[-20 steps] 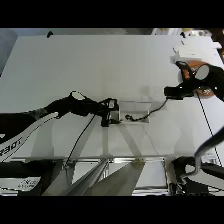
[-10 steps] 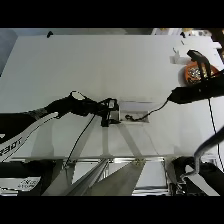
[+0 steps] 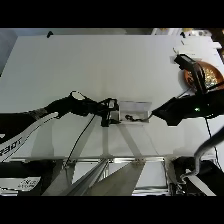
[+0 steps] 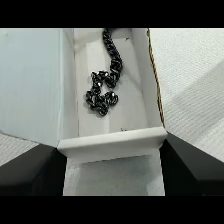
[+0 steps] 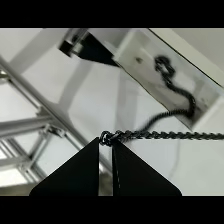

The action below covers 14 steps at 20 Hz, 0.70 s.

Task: Fold the box and place the chain.

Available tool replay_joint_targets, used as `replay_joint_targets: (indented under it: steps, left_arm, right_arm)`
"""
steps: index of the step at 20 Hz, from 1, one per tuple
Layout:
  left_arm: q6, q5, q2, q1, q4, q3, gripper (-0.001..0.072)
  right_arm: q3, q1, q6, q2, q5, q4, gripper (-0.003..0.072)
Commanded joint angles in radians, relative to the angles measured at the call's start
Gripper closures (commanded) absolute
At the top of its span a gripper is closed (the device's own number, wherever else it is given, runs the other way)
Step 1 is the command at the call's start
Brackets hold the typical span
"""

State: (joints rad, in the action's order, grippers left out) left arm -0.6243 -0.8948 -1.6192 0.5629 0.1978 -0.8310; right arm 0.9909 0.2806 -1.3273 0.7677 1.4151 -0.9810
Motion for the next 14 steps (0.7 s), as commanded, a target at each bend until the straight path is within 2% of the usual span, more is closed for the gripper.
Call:
replay_joint_targets:
  steps: [1,8,14]
  left_arm:
    - [0.0,0.0,0.0,0.0,0.0,0.0,0.0606]
    - [0.0,0.0,0.0,0.0,0.0,0.0,0.0606]
    - [0.0,0.0,0.0,0.0,0.0,0.0,0.0606]
  right_arm:
    - [-0.015,0.119,0.001,-0.006,-0.198,0.034,0.0671]
    - [-0.19,0.175,0.001,0.11,-0.465,0.017,0.0671]
    - [-0.275,0.175,0.043,0.259,-0.49,0.025,0.0671]
